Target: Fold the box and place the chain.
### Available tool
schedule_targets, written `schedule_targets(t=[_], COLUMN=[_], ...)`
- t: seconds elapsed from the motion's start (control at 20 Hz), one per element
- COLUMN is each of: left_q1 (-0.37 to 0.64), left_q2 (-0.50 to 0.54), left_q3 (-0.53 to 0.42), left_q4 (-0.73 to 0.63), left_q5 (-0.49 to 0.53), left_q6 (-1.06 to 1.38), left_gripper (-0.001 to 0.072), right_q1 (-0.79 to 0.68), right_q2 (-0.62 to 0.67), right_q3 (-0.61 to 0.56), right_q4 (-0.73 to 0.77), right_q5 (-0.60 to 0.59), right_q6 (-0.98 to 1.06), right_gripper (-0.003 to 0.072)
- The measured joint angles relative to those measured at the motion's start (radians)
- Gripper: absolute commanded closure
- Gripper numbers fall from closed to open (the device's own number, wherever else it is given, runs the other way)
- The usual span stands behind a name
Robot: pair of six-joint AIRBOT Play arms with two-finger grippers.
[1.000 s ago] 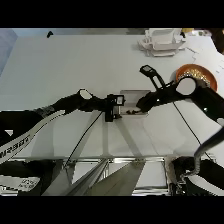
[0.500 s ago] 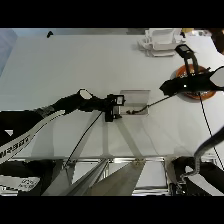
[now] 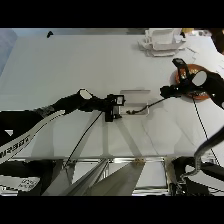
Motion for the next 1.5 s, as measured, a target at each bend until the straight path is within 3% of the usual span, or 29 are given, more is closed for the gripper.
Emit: schedule_targets(t=[0.85, 1.05, 1.3, 1.5], left_q1=[0.0, 0.0, 0.0, 0.0], left_q2=[0.0, 0.0, 0.0, 0.0], left_q3=[0.0, 0.0, 0.0, 0.0], left_q4=[0.0, 0.0, 0.0, 0.0], left_q5=[0.0, 0.0, 0.0, 0.0], left_q6=[0.0, 0.0, 0.0, 0.0], left_gripper=[0.0627, 0.0627, 0.0627, 0.0627], right_q1=[-0.001, -0.002, 0.0, -0.001], right_q2=[-0.133, -0.139, -0.116, 0.011], right_q3=[0.0, -0.002, -0.003, -0.003], right_q4=[-0.123, -0.138, -0.114, -0.114], right_q5=[-0.053, -0.058, -0.06, -0.039], right_q6=[0.124, 0.125, 0.107, 0.093], right_gripper=[0.0353, 0.0665, 0.0666, 0.0666])
